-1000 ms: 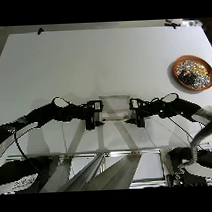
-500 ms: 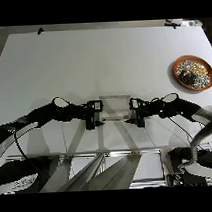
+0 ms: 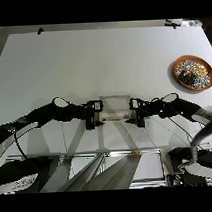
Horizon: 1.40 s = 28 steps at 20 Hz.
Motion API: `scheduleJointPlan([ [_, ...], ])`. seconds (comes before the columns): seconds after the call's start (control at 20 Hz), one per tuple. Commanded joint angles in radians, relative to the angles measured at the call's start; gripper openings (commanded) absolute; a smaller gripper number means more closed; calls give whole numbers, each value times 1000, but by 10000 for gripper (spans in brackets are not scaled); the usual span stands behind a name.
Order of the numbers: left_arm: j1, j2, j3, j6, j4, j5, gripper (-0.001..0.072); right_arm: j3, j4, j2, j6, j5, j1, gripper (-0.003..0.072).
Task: Fold the box and place the chain.
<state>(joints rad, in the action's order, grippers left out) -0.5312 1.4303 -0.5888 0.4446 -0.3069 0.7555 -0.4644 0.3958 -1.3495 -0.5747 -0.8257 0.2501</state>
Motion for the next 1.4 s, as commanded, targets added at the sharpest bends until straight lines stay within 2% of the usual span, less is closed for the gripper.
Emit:
scheduleJointPlan([
  [0.0,0,0,-1,0,0,0,331,0,-1,1,-1,8,0,449],
  [0.1,0,0,-1,0,0,0,331,0,0,1,3,-1,0,278],
  [0.15,0,0,-1,0,0,0,331,0,-2,1,3,-6,0,273],
  [0.2,0,0,-1,0,0,0,331,0,-6,1,3,-15,0,282],
  [0.3,0,0,-1,0,0,0,331,0,-6,1,4,-34,-1,451],
  [0.35,0,0,-1,0,0,0,331,0,-1,1,16,-39,-1,479],
  [0.45,0,0,-1,0,0,0,331,0,23,5,58,-48,-1,485],
  [0.6,0,0,-1,0,0,0,331,0,75,5,188,-50,-1,699],
  [0.85,0,0,-1,0,0,0,331,0,125,7,303,-51,-1,699],
  [0.95,0,0,-1,0,0,0,331,0,190,27,359,-48,-1,697],
  [1.15,0,0,-1,0,0,0,331,-1,332,130,502,-50,-76,694],
  [1.35,0,0,-1,0,0,0,331,-1,418,256,526,-97,-201,694],
])
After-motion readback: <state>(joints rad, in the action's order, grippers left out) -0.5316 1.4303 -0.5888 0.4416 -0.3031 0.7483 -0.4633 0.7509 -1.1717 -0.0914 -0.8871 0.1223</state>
